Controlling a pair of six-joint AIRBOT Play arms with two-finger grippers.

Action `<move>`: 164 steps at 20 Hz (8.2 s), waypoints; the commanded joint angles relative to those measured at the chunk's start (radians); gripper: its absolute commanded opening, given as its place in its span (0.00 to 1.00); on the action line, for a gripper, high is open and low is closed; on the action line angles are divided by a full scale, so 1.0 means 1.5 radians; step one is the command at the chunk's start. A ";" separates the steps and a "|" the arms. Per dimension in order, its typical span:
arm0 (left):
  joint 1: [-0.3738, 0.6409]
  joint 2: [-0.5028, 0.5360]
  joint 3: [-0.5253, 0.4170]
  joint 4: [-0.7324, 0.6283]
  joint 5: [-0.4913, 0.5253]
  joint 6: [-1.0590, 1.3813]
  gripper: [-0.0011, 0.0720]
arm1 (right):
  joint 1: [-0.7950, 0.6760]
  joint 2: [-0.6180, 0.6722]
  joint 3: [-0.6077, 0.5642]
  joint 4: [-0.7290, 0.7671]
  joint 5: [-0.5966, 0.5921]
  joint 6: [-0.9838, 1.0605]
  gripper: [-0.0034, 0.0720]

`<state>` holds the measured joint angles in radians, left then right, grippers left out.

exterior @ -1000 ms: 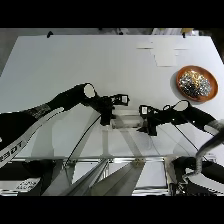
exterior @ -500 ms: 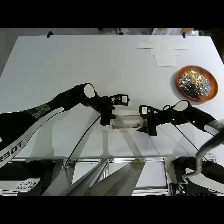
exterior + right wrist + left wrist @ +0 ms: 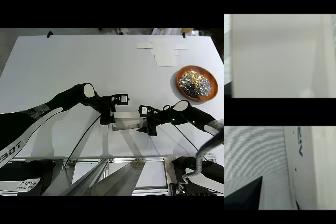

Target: Fold the box and place the chain.

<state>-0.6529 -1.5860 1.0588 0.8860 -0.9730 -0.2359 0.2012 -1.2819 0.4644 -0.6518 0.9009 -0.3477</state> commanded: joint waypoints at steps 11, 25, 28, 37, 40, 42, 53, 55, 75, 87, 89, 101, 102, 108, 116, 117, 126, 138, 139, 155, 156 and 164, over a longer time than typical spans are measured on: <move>0.023 0.192 0.001 0.269 -0.168 -0.255 0.05 | 0.000 0.000 0.000 0.001 0.001 0.002 0.65; -0.129 0.144 -0.001 0.065 0.154 -0.285 0.02 | 0.000 0.000 0.000 0.001 0.001 0.002 0.65; -0.112 0.104 -0.001 0.065 0.264 -0.379 0.02 | 0.000 0.000 0.000 0.001 0.001 0.002 0.65; -0.092 0.007 -0.001 0.062 0.244 -0.449 0.02 | 0.000 0.000 0.000 0.001 0.001 0.002 0.65; -0.077 0.054 -0.001 0.067 0.208 -0.449 0.02 | 0.000 0.000 0.000 0.001 0.001 0.002 0.65; -0.063 0.110 -0.001 0.097 0.172 -0.449 0.02 | 0.000 0.000 0.000 0.001 0.001 0.002 0.65; -0.056 0.169 -0.064 0.133 -0.002 -0.420 0.02 | 0.000 0.000 0.000 0.001 0.001 0.002 0.65; -0.054 0.169 -0.081 0.117 -0.021 -0.381 0.02 | 0.000 0.000 0.000 0.001 0.001 0.002 0.65; -0.017 0.169 -0.136 0.121 0.043 0.007 0.50 | 0.000 0.000 0.000 0.001 0.001 0.002 0.65; -0.056 0.131 -0.136 0.075 0.070 0.003 0.27 | 0.000 0.000 0.000 0.001 0.001 0.002 0.65; -0.056 0.131 -0.136 0.069 0.088 0.000 0.27 | 0.000 0.000 0.000 0.001 0.001 0.002 0.65; -0.090 0.102 -0.136 0.007 0.160 -0.032 0.19 | 0.000 0.000 0.000 0.001 0.001 0.002 0.65; -0.090 0.102 -0.136 0.007 0.160 -0.040 0.20 | 0.000 0.000 0.000 0.001 0.001 0.002 0.65; -0.102 0.102 -0.136 -0.002 0.151 -0.040 0.48 | 0.000 0.000 0.000 0.001 0.001 0.002 0.65; -0.073 0.170 -0.136 0.022 0.094 -0.249 0.02 | 0.000 0.000 0.000 0.001 0.001 0.002 0.65; -0.063 0.191 -0.136 0.037 0.086 -0.296 0.02 | 0.000 0.000 0.000 0.001 0.001 0.002 0.65; 0.090 0.314 -0.149 0.218 -0.051 -0.843 0.02 | 0.000 0.000 0.000 0.001 0.001 0.002 0.65; 0.093 0.171 -0.245 -0.014 0.042 -0.868 0.02 | 0.000 0.000 0.000 0.001 0.001 0.002 0.65; 0.084 0.167 -0.245 -0.024 0.046 -0.863 0.02 | 0.000 0.000 0.000 0.001 0.001 0.002 0.65; 0.035 0.235 -0.245 -0.138 0.087 -0.795 0.32 | 0.000 0.000 0.000 0.001 0.001 0.002 0.65; 0.030 0.235 -0.245 -0.141 0.089 -0.795 0.32 | 0.000 0.000 0.000 0.001 0.001 0.002 0.65; -0.003 0.235 -0.245 -0.149 0.127 -0.804 0.52 | 0.000 0.000 0.000 0.001 0.001 0.002 0.65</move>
<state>-0.6403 -1.2343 0.6910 0.6659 -0.8124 -1.4334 0.2012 -1.2823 0.4644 -0.6502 0.9012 -0.3454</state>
